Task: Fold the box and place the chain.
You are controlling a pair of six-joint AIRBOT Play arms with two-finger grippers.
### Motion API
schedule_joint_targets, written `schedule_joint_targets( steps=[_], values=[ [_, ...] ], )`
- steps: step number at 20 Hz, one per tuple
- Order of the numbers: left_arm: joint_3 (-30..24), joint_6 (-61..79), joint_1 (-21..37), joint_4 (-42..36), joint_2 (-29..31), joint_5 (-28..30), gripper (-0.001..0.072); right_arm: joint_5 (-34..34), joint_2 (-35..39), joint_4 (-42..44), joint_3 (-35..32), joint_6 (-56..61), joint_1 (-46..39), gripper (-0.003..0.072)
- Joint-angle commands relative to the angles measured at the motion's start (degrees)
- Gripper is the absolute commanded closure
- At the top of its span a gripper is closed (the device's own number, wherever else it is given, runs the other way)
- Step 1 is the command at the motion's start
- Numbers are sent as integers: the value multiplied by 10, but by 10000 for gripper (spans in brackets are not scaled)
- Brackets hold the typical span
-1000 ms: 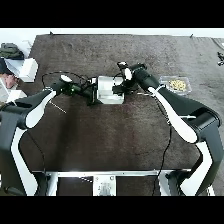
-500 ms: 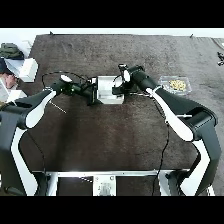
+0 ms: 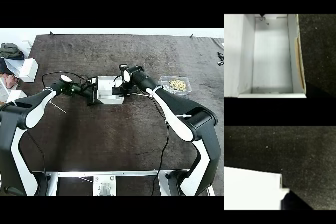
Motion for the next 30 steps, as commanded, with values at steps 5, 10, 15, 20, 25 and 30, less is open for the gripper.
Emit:
schedule_joint_targets(
  steps=[5,10,15,20,25,30],
  values=[
    [0,2,0,1,0,0,377,-3,0,-6,0,-1,1,602],
    [0,2,0,1,0,0,377,-1,9,-5,0,-3,0,201],
    [0,2,0,1,0,0,377,23,35,14,0,-37,1,197],
    [0,2,0,1,0,1,377,25,100,11,0,-94,0,177],
    [0,2,0,1,0,0,376,-79,223,-26,-80,-129,-1,193],
    [0,2,0,1,0,0,377,-275,363,-33,-295,-128,-62,192]
  ],
)
